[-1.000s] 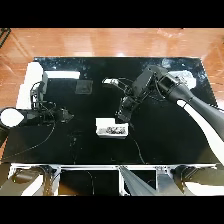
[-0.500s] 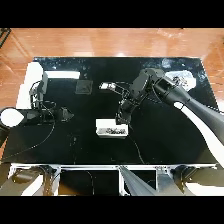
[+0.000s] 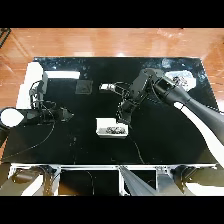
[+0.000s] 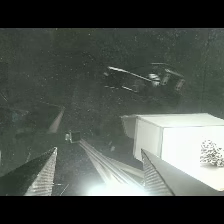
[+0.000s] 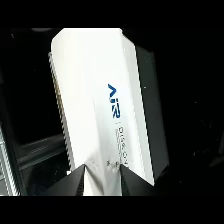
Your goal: Fold the box and place the chain.
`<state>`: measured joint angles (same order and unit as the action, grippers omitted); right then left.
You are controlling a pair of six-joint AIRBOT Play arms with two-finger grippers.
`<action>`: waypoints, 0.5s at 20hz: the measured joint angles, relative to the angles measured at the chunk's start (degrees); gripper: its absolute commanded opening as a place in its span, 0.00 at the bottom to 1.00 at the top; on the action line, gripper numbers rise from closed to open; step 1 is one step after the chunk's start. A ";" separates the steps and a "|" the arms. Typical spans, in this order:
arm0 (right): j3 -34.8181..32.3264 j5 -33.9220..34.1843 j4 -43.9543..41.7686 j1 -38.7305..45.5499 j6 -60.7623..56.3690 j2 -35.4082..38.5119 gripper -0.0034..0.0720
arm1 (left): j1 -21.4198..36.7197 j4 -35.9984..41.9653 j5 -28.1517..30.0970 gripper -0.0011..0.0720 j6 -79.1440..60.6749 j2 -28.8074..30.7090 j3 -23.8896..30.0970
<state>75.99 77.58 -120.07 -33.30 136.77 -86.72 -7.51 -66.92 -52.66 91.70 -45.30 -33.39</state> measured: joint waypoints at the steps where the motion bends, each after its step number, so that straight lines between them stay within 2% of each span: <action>1: 0.00 0.00 0.00 0.00 0.00 0.00 0.39 | 0.00 -0.09 0.00 0.87 0.00 0.00 0.00; 10: 0.00 -0.63 2.84 -2.19 -3.04 0.00 0.39 | 0.00 -0.11 -0.04 0.87 -0.02 -0.02 0.00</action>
<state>75.99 76.95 -117.23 -35.48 133.73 -86.72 -7.51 -67.02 -52.71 91.68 -45.32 -33.39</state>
